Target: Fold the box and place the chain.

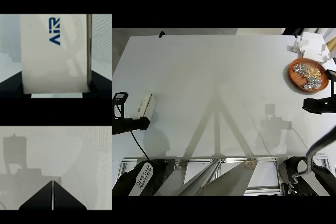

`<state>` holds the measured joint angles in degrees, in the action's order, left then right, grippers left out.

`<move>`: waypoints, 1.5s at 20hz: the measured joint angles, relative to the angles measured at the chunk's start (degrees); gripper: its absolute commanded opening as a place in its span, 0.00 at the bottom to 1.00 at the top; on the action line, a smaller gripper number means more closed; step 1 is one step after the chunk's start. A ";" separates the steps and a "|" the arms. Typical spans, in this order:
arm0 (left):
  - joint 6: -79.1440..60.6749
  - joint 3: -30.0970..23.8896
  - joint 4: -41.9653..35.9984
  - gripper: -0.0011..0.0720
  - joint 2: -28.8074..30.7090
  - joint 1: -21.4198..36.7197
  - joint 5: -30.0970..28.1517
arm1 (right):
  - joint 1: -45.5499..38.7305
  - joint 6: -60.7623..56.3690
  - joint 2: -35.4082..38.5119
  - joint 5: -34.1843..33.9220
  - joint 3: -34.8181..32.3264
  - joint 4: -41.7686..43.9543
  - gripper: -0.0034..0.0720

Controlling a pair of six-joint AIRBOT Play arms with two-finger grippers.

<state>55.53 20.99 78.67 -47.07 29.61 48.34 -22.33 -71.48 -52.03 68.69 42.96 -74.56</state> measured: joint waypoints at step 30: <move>-13.88 10.27 -19.12 0.72 -18.58 -7.37 -16.11 | 0.00 0.02 0.00 -4.39 0.00 0.00 0.06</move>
<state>41.65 31.27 59.55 -65.65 22.24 32.23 -22.33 -71.46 -52.03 64.29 42.96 -74.56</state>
